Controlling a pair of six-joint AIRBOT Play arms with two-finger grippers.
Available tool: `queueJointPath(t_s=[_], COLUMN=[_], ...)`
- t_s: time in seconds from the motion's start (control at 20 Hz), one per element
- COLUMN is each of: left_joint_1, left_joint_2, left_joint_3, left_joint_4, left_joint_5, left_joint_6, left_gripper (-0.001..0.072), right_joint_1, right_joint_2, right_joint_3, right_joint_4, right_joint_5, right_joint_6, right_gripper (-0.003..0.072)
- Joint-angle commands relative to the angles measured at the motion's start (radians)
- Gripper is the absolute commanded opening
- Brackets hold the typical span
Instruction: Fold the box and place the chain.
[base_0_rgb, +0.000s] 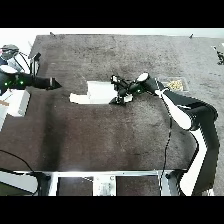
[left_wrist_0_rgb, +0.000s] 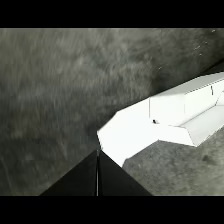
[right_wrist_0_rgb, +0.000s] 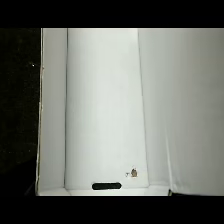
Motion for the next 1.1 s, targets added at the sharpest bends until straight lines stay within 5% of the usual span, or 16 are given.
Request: queueJointPath(t_s=[0.0, 0.6, 1.05], left_joint_1=[0.008, -0.081, -0.163], left_joint_2=[-0.002, -0.171, -0.174], left_joint_3=[-0.063, -0.099, -0.099], left_joint_4=[0.032, -0.158, -0.360], left_joint_5=[0.069, 0.092, 0.097], left_joint_6=[-0.138, -0.126, -0.020], left_gripper=[0.0010, 0.0011, 0.0012], right_joint_1=[0.000, 0.000, 0.000], right_joint_2=[0.000, 0.000, 0.000], right_joint_3=[0.000, 0.000, 0.000], right_joint_4=[0.000, 0.000, 0.000], right_joint_5=[0.000, 0.000, 0.000], right_joint_6=[0.000, 0.000, 0.000], right_gripper=[0.0473, 0.0473, 0.0473])
